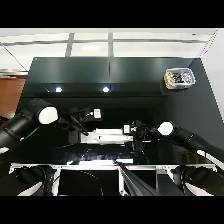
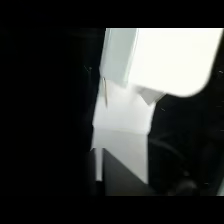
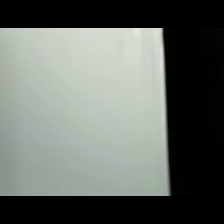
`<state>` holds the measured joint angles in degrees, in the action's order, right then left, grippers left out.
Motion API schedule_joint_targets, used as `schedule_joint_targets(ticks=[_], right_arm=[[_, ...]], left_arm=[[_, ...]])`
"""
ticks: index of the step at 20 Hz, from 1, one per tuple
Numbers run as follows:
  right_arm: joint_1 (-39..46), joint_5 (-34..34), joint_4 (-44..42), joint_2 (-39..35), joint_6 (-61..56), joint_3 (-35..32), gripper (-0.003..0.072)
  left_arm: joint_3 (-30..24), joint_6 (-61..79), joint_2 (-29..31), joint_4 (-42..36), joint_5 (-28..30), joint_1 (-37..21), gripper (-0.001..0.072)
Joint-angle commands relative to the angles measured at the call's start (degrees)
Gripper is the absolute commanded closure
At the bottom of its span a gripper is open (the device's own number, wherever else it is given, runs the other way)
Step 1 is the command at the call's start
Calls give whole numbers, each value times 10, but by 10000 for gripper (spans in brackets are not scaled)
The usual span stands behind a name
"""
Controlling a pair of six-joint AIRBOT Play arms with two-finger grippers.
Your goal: Fold the box and place the chain.
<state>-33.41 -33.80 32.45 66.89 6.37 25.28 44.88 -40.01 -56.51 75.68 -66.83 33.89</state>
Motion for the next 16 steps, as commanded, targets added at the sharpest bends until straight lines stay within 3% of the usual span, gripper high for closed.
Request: schedule_joint_targets(ticks=[1,3,6,8,10,12,16], right_arm=[[0,0,0,0,0,0,250],[0,0,0,0,0,0,250],[0,0,2,0,0,0,250],[0,0,2,0,0,0,250],[0,0,2,0,0,0,250],[0,0,2,0,0,0,250],[0,0,2,0,0,0,250]], left_arm=[[-17,-111,22,-146,-31,0,684],[-53,-85,7,-284,31,0,684],[-126,2,2,-490,239,0,683],[-158,38,1,-554,356,0,684],[-172,39,0,-555,441,0,683],[-174,43,-2,-547,474,0,683],[-174,82,-36,-547,440,1,684]])
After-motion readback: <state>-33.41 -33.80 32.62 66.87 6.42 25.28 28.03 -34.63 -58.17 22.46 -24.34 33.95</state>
